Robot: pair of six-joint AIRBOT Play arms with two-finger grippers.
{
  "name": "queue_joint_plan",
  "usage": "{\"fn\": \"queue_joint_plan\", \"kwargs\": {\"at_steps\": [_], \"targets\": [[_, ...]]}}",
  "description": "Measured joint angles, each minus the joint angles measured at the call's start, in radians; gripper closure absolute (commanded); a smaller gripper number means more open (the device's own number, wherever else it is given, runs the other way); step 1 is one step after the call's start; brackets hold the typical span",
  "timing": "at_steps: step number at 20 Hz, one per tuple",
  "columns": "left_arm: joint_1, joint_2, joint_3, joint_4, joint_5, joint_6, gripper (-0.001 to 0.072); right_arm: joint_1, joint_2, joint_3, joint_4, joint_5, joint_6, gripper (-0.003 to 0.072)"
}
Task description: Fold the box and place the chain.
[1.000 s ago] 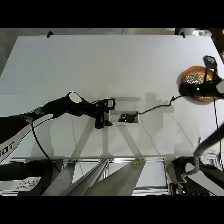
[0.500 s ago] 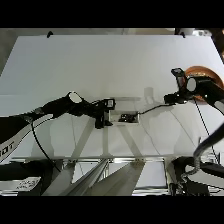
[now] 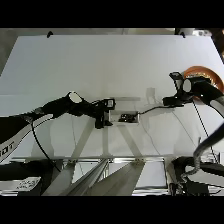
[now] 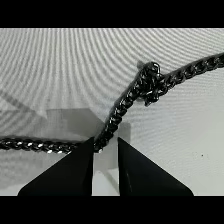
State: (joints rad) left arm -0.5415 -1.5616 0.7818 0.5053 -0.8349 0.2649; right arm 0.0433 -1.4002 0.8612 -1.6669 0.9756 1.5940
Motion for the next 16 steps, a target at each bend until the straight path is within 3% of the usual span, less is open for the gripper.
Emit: {"fn": "queue_joint_plan", "kwargs": {"at_steps": [1, 8, 16], "targets": [[0.000, 0.000, 0.000, 0.000, 0.000, 0.000, 0.0259, 0.000, -0.002, 0.000, 0.013, 0.000, 0.002, 0.0670], [0.000, 0.000, 0.000, 0.000, 0.000, 0.000, 0.0259, 0.000, 0.005, -0.003, 0.055, -0.019, -0.018, 0.0670], [0.000, 0.000, 0.000, 0.000, 0.000, 0.000, 0.0259, 0.001, 0.174, -0.002, 0.098, 0.008, -0.098, 0.0671]]}}
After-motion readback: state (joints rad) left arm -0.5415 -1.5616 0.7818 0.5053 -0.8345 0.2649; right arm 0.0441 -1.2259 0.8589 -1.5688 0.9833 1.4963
